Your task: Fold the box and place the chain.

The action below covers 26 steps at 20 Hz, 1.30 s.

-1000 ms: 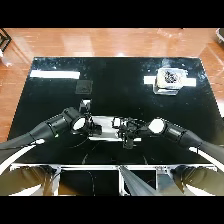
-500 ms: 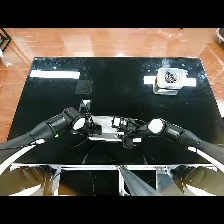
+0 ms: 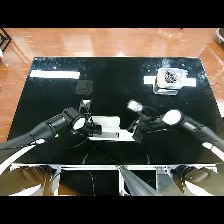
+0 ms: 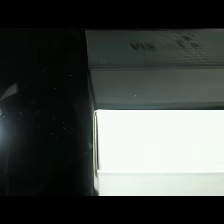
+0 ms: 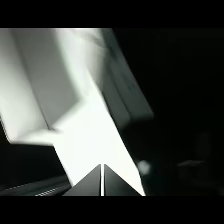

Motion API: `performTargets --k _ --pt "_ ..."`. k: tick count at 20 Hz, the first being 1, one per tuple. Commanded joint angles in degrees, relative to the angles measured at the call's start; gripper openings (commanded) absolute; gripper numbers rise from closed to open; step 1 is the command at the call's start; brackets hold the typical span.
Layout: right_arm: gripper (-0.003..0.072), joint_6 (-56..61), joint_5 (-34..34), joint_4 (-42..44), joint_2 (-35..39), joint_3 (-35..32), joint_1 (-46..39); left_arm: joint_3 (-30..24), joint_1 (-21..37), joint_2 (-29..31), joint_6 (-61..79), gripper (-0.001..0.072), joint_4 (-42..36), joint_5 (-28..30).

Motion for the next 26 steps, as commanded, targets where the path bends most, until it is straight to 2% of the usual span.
performTargets --k 1,3,5,8,10,16,18,20,21,22,23,26 --pt "0.0018 19.04 16.61 -1.46 4.48 0.00 -13.84 -0.02 0.02 -0.02 0.00 0.0021 0.17 -0.31" --pt "0.0017 27.91 20.98 -3.23 4.96 -0.13 -21.00 -0.02 0.04 -0.02 0.00 0.0020 0.22 -0.31" --pt "0.0017 35.87 20.72 -5.57 4.94 -1.75 -25.51 -0.02 0.02 -0.02 0.00 0.0021 0.22 -0.28" --pt "0.0018 49.40 13.92 -5.66 4.94 -6.71 -25.99 -0.02 0.02 -0.02 0.00 0.0020 0.20 -0.04" --pt "0.0017 52.30 7.21 -4.13 4.81 -10.05 -22.56 -0.02 0.02 -0.02 0.00 0.0020 0.17 -0.13" --pt "0.0016 47.80 2.14 5.33 -1.90 -10.93 -9.51 -0.02 0.02 -0.02 0.00 0.0020 0.20 -0.09" --pt "0.0017 42.16 0.07 12.98 -5.64 -10.69 -8.44 -0.02 0.02 -0.02 0.00 0.0020 0.20 -0.09" --pt "0.0019 34.64 1.05 21.84 -7.41 -10.32 -8.48 -0.02 0.02 -0.02 0.00 0.0020 0.17 -0.37" --pt "0.0145 32.94 2.03 24.13 -7.45 -10.03 -8.46 -0.02 0.02 -0.02 0.00 0.0020 0.17 -0.44" --pt "0.0410 32.89 3.56 24.72 -7.45 -9.49 -8.46 -0.02 0.02 -0.02 0.00 0.0020 0.17 -0.46" --pt "0.0547 32.85 5.14 24.57 -7.45 -8.79 -8.46 -0.02 0.02 -0.02 0.00 0.0020 0.17 -0.46" --pt "0.0552 31.80 8.63 24.61 -7.45 -6.93 -8.44 -0.02 0.02 -0.02 0.00 0.0020 0.17 -0.46"
